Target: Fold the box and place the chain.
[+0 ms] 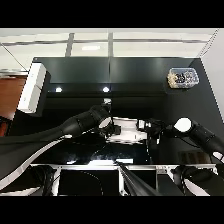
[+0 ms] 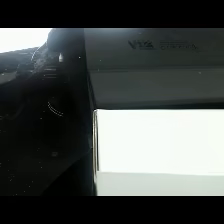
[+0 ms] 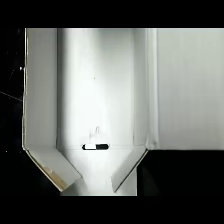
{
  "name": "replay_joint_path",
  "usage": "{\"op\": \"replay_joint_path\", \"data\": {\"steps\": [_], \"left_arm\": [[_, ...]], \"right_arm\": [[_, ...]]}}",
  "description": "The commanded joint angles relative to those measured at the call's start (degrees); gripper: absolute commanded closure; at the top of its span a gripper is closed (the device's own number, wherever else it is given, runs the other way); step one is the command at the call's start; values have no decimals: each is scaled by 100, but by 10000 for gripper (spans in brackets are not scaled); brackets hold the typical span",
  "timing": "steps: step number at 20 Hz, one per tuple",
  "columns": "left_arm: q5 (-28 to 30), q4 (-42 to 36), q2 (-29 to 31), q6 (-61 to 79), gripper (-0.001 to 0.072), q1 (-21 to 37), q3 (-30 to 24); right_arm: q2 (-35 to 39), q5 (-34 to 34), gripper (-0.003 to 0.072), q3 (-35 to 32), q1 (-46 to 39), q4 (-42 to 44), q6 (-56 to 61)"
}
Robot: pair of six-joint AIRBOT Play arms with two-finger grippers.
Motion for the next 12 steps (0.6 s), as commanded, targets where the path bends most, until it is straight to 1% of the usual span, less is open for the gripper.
{"op": "replay_joint_path", "data": {"steps": [1, 2, 4, 6, 7, 12], "left_arm": [[15, -7, 2, -4, 681, 4, 7], [15, -7, 2, -4, 681, 4, 7], [15, -9, 2, -4, 681, 4, 7], [13, -11, 2, -4, 681, 4, 7], [13, -11, 2, -4, 681, 4, 7], [17, -9, 2, -4, 681, 4, 7]], "right_arm": [[2, 127, 333, 4, 26, 83, 17], [0, 199, 447, 4, 81, 83, 20], [-4, 146, 454, 4, 269, 90, 170], [-4, -219, 453, 4, 444, 118, 776], [-4, -358, 453, 4, 494, 221, 870], [-20, -820, 453, 0, 745, 826, 874]]}}
